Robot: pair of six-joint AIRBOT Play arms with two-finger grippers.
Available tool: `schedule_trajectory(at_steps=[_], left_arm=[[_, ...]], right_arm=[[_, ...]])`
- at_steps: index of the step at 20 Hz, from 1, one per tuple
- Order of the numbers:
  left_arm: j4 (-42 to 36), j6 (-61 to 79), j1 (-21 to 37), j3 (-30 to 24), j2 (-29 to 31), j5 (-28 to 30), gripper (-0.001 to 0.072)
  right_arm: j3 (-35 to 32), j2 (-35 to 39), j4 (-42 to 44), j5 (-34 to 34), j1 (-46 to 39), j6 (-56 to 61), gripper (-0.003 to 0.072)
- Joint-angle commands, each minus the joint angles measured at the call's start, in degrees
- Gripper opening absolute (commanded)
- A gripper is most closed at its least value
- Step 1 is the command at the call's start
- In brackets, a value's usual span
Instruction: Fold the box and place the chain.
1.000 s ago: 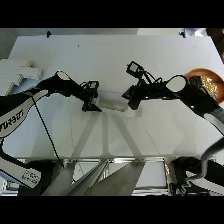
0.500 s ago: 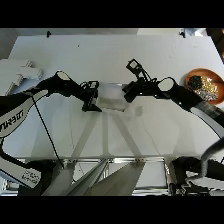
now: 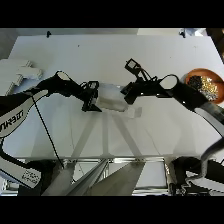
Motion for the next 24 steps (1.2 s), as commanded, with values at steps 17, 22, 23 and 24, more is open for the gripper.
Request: schedule_trajectory(at_steps=[17,22,23,24], left_arm=[[-0.1,-0.1,0.0,0.0,0.0,-0.3,0.0394],[-0.1,-0.1,0.0,0.0,0.0,-0.3,0.0394],[-0.1,-0.1,0.0,0.0,0.0,-0.3,0.0394],[-0.1,-0.1,0.0,0.0,0.0,-0.3,0.0394]], right_arm=[[0.3,-1.3,-27.1,16.9,0.3,5.4,0.042],[0.3,-4.5,-25.6,13.3,4.0,-0.6,0.0396],[0.3,-4.8,-25.7,13.5,4.6,-0.6,0.0391],[0.3,-4.9,-25.7,13.3,5.1,-0.6,0.0378]])
